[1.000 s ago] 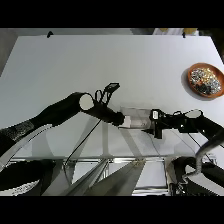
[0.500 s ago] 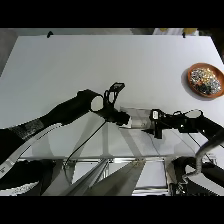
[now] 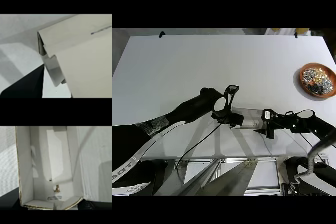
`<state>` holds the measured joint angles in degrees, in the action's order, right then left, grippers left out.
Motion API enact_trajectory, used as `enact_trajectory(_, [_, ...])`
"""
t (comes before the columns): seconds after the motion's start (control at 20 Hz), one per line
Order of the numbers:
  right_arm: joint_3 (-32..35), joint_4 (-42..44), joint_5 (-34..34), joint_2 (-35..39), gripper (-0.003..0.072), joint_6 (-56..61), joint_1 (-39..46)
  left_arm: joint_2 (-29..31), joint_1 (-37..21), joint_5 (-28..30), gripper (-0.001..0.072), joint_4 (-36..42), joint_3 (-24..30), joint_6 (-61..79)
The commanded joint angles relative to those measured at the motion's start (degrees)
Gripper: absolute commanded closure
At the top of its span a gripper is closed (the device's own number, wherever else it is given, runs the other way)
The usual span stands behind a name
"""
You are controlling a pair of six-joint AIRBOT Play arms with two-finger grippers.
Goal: Fold the box and place the chain.
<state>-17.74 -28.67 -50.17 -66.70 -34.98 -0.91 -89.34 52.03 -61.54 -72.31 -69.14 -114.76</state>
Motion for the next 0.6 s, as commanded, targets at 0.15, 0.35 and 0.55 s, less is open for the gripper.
enact_trajectory(0.15, [0.0,0.0,-0.02,0.02,0.017,0.0,0.02,-6.23,1.64,-7.39,0.0382,-3.41,-8.72,-7.32])
enact_trajectory(0.35, [0.0,0.0,-0.02,0.02,0.017,0.0,0.02,-7.87,1.75,-9.86,0.0402,-5.22,-10.54,-12.02])
enact_trajectory(0.55, [0.0,0.0,-0.02,0.02,0.017,0.0,0.02,-9.27,1.75,-9.53,0.0454,-5.6,-10.6,-15.96])
